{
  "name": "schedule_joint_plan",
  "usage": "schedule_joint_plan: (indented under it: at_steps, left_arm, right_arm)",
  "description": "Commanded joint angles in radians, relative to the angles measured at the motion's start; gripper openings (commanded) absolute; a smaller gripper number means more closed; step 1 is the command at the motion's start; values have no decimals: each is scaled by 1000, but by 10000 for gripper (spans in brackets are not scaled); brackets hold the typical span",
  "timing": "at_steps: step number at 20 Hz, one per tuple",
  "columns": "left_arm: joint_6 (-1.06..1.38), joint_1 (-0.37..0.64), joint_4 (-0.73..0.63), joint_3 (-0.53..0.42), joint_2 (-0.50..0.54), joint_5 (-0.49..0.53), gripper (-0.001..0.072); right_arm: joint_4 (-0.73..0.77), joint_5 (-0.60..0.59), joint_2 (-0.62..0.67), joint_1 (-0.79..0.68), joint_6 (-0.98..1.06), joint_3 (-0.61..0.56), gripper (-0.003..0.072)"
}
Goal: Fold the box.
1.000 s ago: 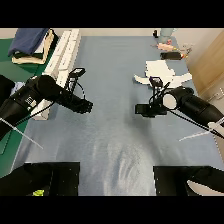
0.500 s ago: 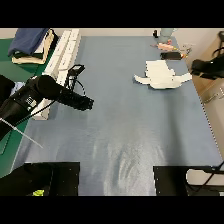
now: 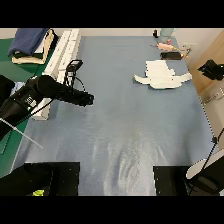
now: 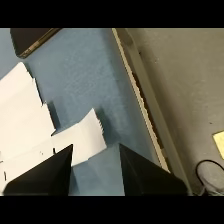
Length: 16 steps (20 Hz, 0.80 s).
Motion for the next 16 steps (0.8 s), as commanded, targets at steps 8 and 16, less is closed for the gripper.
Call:
schedule_joint_plan:
  at_steps: [8, 16]
  left_arm:
    - [0, 0, 0, -1, 0, 31, 17]
    - [0, 0, 0, -1, 0, 31, 17]
  right_arm:
    - [233, -27, -189, 7, -145, 78, 391]
    - [234, 216, -187, 34, -145, 117, 29]
